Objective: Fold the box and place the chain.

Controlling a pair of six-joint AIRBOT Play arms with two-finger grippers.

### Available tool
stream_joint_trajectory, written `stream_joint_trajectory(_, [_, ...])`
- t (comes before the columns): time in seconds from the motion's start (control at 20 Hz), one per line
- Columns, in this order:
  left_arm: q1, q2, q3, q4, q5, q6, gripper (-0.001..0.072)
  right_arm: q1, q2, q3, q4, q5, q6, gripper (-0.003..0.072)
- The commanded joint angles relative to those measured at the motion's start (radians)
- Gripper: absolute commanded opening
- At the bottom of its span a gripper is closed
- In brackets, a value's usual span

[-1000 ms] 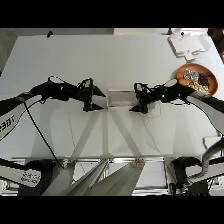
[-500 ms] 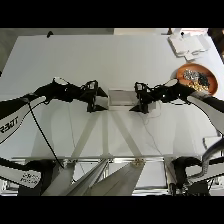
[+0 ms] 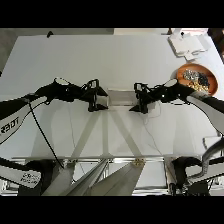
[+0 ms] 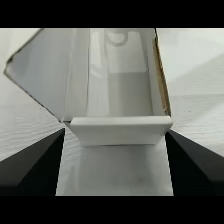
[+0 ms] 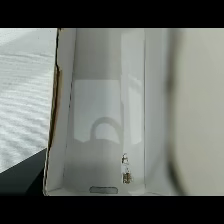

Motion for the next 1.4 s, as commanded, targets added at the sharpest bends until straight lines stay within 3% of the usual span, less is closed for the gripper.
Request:
stream_joint_trajectory(0.0, [0.001, 0.001, 0.000, 0.002, 0.008, -0.003, 0.0697, 0.000, 0.000, 0.000, -0.001, 0.003, 0.002, 0.0422])
stream_joint_trajectory(0.3, [-0.006, 0.001, 0.000, 0.000, 0.006, 0.026, 0.0696, 0.000, 0.000, 0.000, -0.001, 0.003, 0.002, 0.0422])
stream_joint_trajectory(0.8, [-0.063, 0.002, 0.003, -0.008, 0.123, 0.005, 0.0689, 0.000, 0.000, 0.000, -0.001, 0.003, 0.002, 0.0422])
stream_joint_trajectory(0.9, [-0.070, 0.000, 0.010, -0.008, 0.159, -0.032, 0.0614, 0.000, 0.000, 0.000, -0.001, 0.003, 0.002, 0.0422])
stream_joint_trajectory(1.05, [-0.083, -0.001, 0.013, 0.000, 0.193, -0.057, 0.0613, 0.000, 0.000, 0.000, -0.001, 0.003, 0.002, 0.0422])
stream_joint_trajectory(1.1, [-0.085, -0.001, 0.013, 0.003, 0.195, -0.056, 0.0555, 0.000, 0.000, 0.000, -0.001, 0.003, 0.002, 0.0422])
stream_joint_trajectory(1.15, [-0.088, -0.001, 0.013, 0.008, 0.194, -0.056, 0.0438, 0.000, 0.000, 0.000, -0.001, 0.003, 0.002, 0.0422])
stream_joint_trajectory(1.2, [-0.088, -0.001, 0.013, 0.016, 0.192, -0.056, 0.0373, 0.000, 0.000, 0.000, -0.001, 0.003, 0.002, 0.0422])
stream_joint_trajectory(1.35, [-0.088, -0.001, 0.013, 0.031, 0.171, -0.045, 0.0371, 0.000, 0.000, 0.000, -0.001, 0.003, 0.002, 0.0422])
